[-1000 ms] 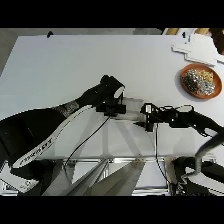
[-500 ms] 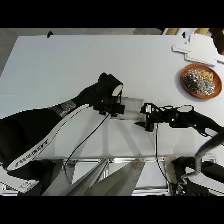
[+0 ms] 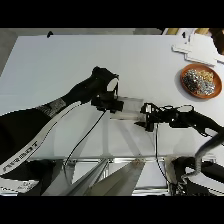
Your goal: Fold the box and place the chain.
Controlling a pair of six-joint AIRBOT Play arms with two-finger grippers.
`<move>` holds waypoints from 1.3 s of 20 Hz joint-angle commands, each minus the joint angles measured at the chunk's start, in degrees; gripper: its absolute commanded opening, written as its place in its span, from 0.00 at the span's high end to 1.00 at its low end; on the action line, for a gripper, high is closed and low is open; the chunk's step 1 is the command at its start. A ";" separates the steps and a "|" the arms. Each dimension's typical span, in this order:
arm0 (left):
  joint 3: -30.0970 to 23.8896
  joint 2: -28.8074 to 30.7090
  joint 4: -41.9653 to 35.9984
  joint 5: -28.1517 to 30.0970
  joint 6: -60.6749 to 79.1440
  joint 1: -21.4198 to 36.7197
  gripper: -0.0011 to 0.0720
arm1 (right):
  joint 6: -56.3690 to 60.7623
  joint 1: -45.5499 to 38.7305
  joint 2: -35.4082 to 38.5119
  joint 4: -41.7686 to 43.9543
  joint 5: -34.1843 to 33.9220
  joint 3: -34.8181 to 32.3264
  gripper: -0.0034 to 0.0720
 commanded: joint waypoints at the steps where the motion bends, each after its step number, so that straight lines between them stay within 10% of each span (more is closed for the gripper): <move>1: 0.02 2.75 -0.59 -1.33 9.29 1.14 0.51 | 0.00 0.02 0.04 0.02 0.04 0.04 0.51; 6: 0.02 8.28 -1.49 -3.65 23.67 3.80 0.49 | 0.00 0.02 0.04 0.02 0.04 0.04 0.51; 9: -1.20 12.41 -4.57 -4.22 35.74 6.58 0.19 | -0.02 0.02 0.04 0.02 0.04 0.04 0.51; 13: -7.87 16.68 -13.88 -1.53 62.47 12.33 0.19 | 0.00 0.04 0.04 0.02 0.04 0.04 0.51; 22: -35.87 17.51 -24.35 24.94 119.32 25.16 0.20 | 0.00 0.02 0.04 0.02 0.04 0.04 0.51; 26: -40.76 16.70 -26.25 28.30 137.55 25.11 0.38 | 0.00 0.02 0.04 0.02 0.04 0.04 0.51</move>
